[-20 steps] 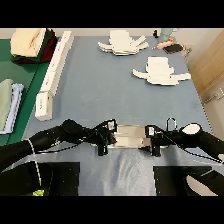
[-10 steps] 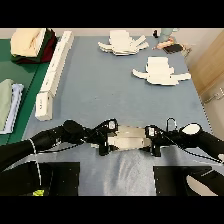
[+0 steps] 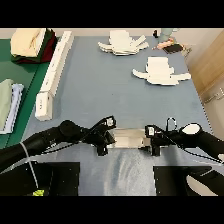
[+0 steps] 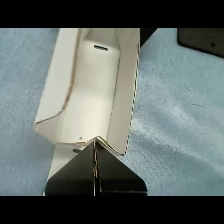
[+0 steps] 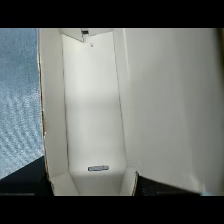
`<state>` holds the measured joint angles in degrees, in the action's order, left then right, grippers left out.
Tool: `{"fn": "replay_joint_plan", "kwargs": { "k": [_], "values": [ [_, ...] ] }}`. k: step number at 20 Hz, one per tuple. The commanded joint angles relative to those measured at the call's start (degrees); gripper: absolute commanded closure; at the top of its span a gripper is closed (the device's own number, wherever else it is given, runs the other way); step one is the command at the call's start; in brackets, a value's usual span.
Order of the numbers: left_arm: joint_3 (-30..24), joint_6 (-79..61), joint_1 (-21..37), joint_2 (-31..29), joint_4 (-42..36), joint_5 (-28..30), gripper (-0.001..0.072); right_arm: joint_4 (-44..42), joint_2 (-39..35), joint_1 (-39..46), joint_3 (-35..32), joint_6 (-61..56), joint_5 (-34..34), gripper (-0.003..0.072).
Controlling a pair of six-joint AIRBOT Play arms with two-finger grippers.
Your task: Fold the box.
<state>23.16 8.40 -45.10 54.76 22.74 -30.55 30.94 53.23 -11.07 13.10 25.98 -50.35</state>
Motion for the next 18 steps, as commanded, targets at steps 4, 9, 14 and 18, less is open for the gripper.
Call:
{"fn": "replay_joint_plan", "kwargs": {
  "k": [4,9,14,18],
  "values": [
    [-0.02,61.18,8.48,-20.28,29.55,-6.47,0.0691,0.15,-0.04,0.02,0.04,0.04,-0.11,0.0228],
    [-1.53,94.23,25.75,-24.63,45.35,-23.45,0.0691,0.15,-0.04,0.02,0.04,0.04,-0.11,0.0228],
    [-5.81,80.19,29.75,-18.05,27.23,-21.90,0.0692,0.15,-0.04,0.02,0.04,0.04,-0.11,0.0228],
    [-7.63,69.44,29.42,-10.91,12.37,-18.38,0.0692,0.15,-0.04,0.02,0.04,0.04,-0.11,0.0228]
  ]
}}
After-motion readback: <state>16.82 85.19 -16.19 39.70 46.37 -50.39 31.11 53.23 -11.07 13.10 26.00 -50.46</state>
